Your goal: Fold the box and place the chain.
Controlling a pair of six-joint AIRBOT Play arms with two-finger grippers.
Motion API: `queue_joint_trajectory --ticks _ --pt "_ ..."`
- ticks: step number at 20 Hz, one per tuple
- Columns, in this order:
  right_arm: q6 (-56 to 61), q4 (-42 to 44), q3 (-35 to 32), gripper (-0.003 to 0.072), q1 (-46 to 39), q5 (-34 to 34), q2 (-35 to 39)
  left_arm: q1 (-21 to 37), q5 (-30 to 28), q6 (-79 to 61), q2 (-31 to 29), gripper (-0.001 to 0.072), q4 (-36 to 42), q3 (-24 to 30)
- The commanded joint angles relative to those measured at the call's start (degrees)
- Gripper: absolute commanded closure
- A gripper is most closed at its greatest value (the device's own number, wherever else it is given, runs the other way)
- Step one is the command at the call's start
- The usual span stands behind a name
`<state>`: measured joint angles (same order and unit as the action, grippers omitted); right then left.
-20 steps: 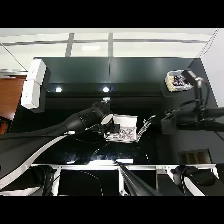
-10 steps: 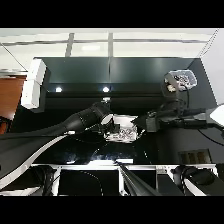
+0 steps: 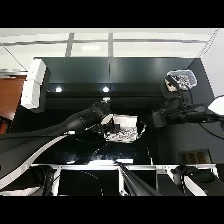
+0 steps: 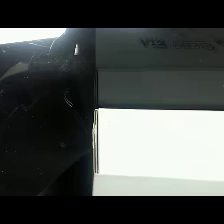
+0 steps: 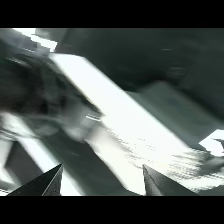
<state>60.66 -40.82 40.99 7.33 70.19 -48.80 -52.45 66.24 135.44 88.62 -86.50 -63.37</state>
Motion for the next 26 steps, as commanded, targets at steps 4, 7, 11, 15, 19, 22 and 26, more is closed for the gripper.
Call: queue_joint_trajectory --ticks 4,7,11,15,19,22,26 --pt "-27.2 -11.4 -10.2 0.0105 -2.3 -8.8 0.3 0.0 -0.2 0.0 0.0 0.0679 0.0 0.0" --pt "-43.3 -11.3 -15.5 0.0106 3.8 -15.3 0.3 0.0 -0.1 0.0 0.0 0.0679 0.0 0.0" --pt "-51.1 -8.3 -16.8 0.0107 8.4 -18.9 -3.2 0.0 0.1 0.0 0.0 0.0679 0.0 0.0" --pt "-61.5 -0.9 -16.8 0.0110 8.6 -22.1 -7.7 0.0 0.4 0.0 0.0 0.0679 0.0 0.0" --pt "-61.8 -1.2 -16.8 0.0128 10.4 -26.6 -9.7 0.0 0.5 0.0 0.0 0.0679 0.0 0.0" --pt "-61.8 -1.3 -16.8 0.0128 14.0 -28.9 -11.8 0.0 0.5 0.0 0.0 0.0679 0.0 0.0" --pt "-61.5 -1.5 -16.8 0.0128 15.3 -31.1 -12.6 0.0 0.5 0.0 0.0 0.0679 0.0 0.0"
